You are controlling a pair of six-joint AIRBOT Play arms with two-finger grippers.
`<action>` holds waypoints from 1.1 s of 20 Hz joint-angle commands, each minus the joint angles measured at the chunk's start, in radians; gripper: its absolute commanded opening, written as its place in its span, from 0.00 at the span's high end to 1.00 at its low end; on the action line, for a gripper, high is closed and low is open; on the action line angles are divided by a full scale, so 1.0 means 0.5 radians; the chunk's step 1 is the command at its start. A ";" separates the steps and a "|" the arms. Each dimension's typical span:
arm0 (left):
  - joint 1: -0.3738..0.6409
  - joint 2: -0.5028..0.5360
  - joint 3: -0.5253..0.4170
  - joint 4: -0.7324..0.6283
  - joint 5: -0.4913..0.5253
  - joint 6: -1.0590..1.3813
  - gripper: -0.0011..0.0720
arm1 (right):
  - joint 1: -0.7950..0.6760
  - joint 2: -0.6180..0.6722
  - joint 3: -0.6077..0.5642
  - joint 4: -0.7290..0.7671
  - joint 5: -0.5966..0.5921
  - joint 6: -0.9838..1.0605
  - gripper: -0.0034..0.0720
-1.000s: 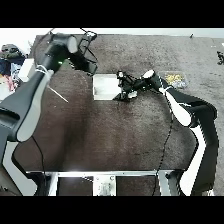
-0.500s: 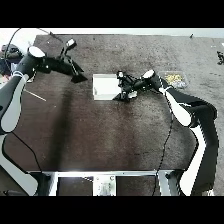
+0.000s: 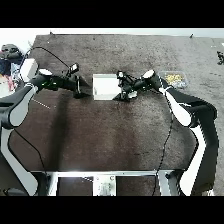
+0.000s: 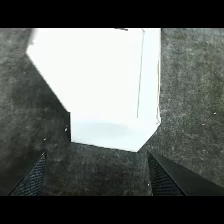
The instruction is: Fold the box and place the chain.
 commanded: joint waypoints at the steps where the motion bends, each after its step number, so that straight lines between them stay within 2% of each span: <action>1: -0.007 -0.060 -0.014 -0.051 -0.027 0.137 0.00 | 0.002 0.001 0.000 0.000 0.001 0.000 0.33; 4: -0.069 -0.063 -0.014 -0.047 -0.002 0.235 0.00 | 0.002 0.001 0.000 0.000 0.000 0.000 0.33; 13: -0.069 -0.082 -0.005 -0.036 0.066 0.277 0.00 | 0.002 0.001 0.000 0.000 0.000 0.000 0.33; 17: -0.069 -0.156 0.084 -0.037 0.002 0.250 0.00 | 0.001 0.001 -0.001 0.000 0.000 0.000 0.33; 22: -0.069 -0.155 0.083 -0.037 -0.124 0.255 0.00 | 0.002 0.001 0.000 0.000 0.000 0.000 0.33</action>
